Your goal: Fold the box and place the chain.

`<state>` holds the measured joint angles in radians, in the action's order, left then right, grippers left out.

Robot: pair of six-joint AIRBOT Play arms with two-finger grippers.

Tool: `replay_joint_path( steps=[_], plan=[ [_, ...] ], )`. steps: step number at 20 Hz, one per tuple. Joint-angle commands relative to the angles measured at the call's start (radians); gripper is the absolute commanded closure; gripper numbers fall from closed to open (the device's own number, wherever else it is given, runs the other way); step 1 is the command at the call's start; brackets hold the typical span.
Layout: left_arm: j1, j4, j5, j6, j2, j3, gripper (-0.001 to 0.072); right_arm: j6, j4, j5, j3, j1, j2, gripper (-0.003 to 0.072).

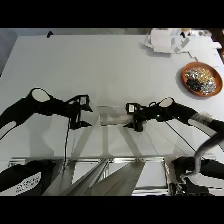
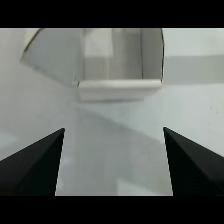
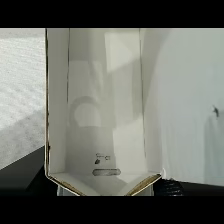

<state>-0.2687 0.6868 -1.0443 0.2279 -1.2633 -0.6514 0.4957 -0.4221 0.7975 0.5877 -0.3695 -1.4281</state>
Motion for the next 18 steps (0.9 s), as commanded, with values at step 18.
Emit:
replay_joint_path(
  steps=[18],
  plan=[
    [-0.097,-0.218,0.110,0.220,-0.185,0.013,0.0004,0.000,0.000,0.000,0.000,0.001,0.001,0.0270]
  ],
)
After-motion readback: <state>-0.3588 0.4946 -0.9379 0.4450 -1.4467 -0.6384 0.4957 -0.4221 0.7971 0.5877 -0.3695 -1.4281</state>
